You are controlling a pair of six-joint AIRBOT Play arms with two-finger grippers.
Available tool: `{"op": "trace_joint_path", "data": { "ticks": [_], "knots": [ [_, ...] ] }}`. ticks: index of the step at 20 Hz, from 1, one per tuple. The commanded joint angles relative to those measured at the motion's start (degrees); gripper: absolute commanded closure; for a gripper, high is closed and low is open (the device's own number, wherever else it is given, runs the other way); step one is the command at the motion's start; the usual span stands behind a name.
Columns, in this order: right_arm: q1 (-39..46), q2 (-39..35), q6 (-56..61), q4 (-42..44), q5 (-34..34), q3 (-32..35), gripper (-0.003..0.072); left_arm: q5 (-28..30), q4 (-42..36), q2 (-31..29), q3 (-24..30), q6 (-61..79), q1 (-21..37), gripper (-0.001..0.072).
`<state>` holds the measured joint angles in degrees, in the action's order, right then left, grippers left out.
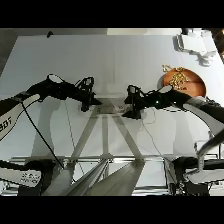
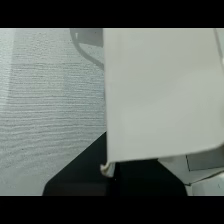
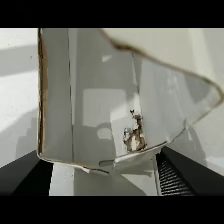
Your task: Fold the box and place the chain.
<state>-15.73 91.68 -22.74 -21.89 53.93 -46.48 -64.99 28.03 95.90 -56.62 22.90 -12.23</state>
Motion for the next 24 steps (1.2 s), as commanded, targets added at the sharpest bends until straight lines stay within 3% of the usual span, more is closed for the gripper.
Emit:
{"op": "trace_joint_path", "data": {
  "ticks": [1, 10, 12, 13, 14, 24],
  "knots": [
    [-0.35, 0.59, -0.02, 1.14, -0.94, -0.09, 0.0001, 0.07, -0.07, 0.00, 0.00, 0.00, 0.00, 0.0701],
    [-3.26, 0.35, 0.20, 0.96, -4.61, -0.09, 0.0005, 0.04, -0.09, 0.00, 0.00, 0.00, 0.00, 0.0701],
    [-3.26, 0.35, 0.17, 0.94, -4.55, -0.09, 0.0047, 0.04, -0.09, 0.00, 0.00, 0.00, 0.00, 0.0701],
    [-3.26, 0.35, 0.15, 0.92, -4.50, -0.09, 0.0137, 0.04, -0.09, 0.00, 0.00, 0.00, 0.00, 0.0701],
    [-3.26, 0.35, 0.15, 0.92, -4.50, -0.09, 0.0154, 0.04, -0.09, 0.00, 0.00, 0.00, 0.00, 0.0701],
    [-3.26, 0.35, 0.17, 0.94, -4.44, -0.09, 0.0148, 0.04, -0.09, 0.00, 0.00, 0.00, 0.00, 0.0701]
  ]
}}
